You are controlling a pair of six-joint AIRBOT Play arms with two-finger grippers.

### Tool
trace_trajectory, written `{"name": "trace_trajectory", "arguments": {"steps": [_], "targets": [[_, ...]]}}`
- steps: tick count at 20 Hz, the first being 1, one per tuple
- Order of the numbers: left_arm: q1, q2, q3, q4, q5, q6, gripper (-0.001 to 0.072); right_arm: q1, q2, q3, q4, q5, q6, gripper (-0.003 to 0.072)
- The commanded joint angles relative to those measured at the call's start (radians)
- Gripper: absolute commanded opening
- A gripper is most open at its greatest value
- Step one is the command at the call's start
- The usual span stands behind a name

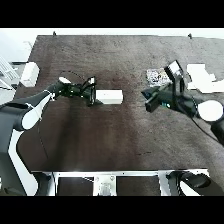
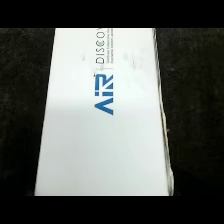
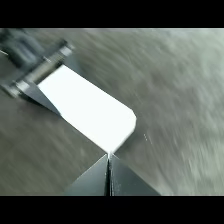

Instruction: Fold the box and place the chain.

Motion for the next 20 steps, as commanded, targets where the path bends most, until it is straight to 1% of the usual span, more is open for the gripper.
{"name": "trace_trajectory", "arguments": {"steps": [1,3,5,7,8,10,11,12,13,15,18,20], "targets": [[0.001,0.014,0.001,-0.015,-0.003,-0.025,0.0019,-0.057,0.094,-0.172,-0.022,-0.085,0.067,0.0010],[0.004,0.067,0.001,-0.012,0.034,-0.116,0.0016,-0.088,0.095,-0.207,-0.022,-0.081,0.067,0.0010],[0.027,0.154,0.000,-0.013,0.102,-0.182,0.0014,-0.107,0.095,-0.221,-0.021,-0.081,0.067,0.0010],[0.072,0.256,-0.010,-0.013,0.271,-0.342,0.0014,-0.113,0.095,-0.222,-0.021,-0.082,0.067,0.0010],[0.094,0.307,-0.036,-0.018,0.370,-0.373,0.0014,-0.113,0.095,-0.222,-0.021,-0.082,0.067,0.0010],[0.146,0.407,-0.115,-0.021,0.618,-0.456,0.0014,-0.113,0.094,-0.222,-0.014,-0.082,0.067,0.0010],[0.179,0.444,-0.160,-0.021,0.731,-0.504,0.0014,-0.112,0.094,-0.222,-0.013,-0.082,0.067,0.0010],[0.211,0.462,-0.197,-0.021,0.816,-0.545,0.0014,-0.112,0.094,-0.222,-0.010,-0.082,0.067,0.0010],[0.249,0.463,-0.226,-0.021,0.868,-0.596,0.0015,-0.112,0.094,-0.222,-0.010,-0.082,0.067,0.0010],[0.323,0.451,-0.276,-0.021,0.878,-0.683,0.0016,-0.112,0.094,-0.222,0.015,-0.082,0.067,0.0010],[0.395,0.376,-0.283,-0.023,0.880,-0.714,0.0016,-0.112,0.092,-0.222,0.051,-0.093,0.067,0.0010],[0.419,0.327,-0.283,-0.023,0.882,-0.715,0.0017,-0.112,0.092,-0.222,0.051,-0.093,0.067,0.0010]]}}
